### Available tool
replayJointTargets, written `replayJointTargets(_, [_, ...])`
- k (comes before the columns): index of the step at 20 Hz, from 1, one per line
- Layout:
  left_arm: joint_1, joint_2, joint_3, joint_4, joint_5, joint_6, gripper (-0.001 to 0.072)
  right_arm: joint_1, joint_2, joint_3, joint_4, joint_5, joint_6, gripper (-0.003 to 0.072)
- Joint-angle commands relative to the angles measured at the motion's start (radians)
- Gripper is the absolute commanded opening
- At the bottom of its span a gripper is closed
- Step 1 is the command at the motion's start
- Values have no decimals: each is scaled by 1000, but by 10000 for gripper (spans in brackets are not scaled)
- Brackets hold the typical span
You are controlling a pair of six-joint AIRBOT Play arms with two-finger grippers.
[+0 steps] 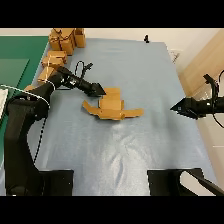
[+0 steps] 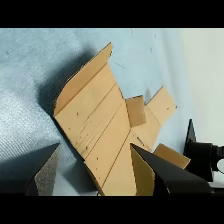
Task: Fold the box.
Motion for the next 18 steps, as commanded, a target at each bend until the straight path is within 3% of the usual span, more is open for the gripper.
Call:
replayJointTargets(1, [-29,-10,5,4,30,-14,687,0,1,1,2,-3,2,611])
replayJointTargets(10, [-34,-10,5,-41,32,-6,685,0,1,1,1,-3,1,610])
replayJointTargets(11, [-34,-10,5,-45,35,-5,579,0,1,1,1,-3,1,610])
replayJointTargets(12, [-34,-9,5,-49,38,14,350,0,1,1,0,-3,1,610])
replayJointTargets(13, [-34,-9,5,-50,37,38,244,0,1,1,-4,-4,1,610])
replayJointTargets(16, [-34,-9,5,-64,39,81,211,0,0,1,-7,-4,1,610])
replayJointTargets(17, [-33,-9,5,-75,37,109,40,0,0,1,-8,-5,1,609])
replayJointTargets(18, [-33,-8,5,-83,36,139,21,0,-1,1,-8,-5,0,610])
